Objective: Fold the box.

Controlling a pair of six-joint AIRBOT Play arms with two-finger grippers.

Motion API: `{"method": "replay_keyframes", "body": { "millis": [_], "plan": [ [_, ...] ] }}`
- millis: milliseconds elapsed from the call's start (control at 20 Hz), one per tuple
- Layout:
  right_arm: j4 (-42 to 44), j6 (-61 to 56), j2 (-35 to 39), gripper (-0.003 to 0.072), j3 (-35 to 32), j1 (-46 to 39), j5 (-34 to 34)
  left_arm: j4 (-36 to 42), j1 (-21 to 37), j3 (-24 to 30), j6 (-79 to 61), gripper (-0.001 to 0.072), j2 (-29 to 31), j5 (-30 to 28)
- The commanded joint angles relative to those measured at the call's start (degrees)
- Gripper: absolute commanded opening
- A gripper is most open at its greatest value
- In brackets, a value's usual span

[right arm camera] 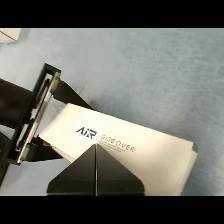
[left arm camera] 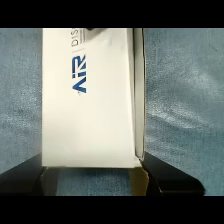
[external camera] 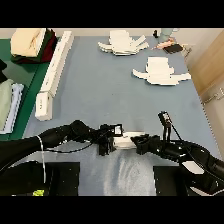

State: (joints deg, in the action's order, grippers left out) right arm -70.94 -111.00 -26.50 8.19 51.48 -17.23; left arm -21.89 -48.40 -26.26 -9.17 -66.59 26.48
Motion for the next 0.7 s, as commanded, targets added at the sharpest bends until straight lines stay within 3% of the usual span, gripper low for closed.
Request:
{"method": "replay_keyframes", "body": {
  "millis": [0,650],
  "plan": [
    [0.28,0.00,-2.75,0.0000,-0.22,1.79,-0.76,0.02,0.02,-0.04,0.00,0.0525,-0.02,0.04],
    [-0.17,0.02,-7.39,0.0001,-0.28,5.53,-0.52,0.02,0.04,-0.04,0.00,0.0525,-0.02,0.04]
  ]
}}
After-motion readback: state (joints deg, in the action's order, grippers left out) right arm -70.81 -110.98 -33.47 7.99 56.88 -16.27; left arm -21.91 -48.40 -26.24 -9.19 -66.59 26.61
